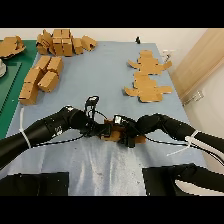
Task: Fold the box.
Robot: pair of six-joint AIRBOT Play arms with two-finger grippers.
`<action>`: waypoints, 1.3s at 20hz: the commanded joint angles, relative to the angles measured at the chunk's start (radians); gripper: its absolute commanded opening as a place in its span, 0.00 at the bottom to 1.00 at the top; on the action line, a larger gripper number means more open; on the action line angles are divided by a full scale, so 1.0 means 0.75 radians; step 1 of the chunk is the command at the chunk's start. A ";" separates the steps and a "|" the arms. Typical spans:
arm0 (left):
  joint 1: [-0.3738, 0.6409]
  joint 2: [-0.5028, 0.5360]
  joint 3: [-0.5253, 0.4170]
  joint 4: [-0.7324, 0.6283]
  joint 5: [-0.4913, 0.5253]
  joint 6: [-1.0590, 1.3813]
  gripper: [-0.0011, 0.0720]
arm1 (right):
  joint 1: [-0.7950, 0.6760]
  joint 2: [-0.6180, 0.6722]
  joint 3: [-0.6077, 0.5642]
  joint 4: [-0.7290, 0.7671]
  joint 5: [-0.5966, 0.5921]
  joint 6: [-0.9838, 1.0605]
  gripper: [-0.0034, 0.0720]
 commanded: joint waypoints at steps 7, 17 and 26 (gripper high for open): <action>0.092 0.108 0.000 0.071 -0.152 0.001 0.95 | 0.001 -0.001 0.001 0.001 0.001 0.000 0.84; 0.124 0.048 -0.008 0.075 -0.086 0.010 0.93 | 0.001 -0.001 0.001 0.001 0.003 0.000 0.84; 0.123 -0.055 -0.008 -0.005 -0.048 0.072 0.91 | 0.001 -0.001 0.001 0.001 0.003 0.000 0.84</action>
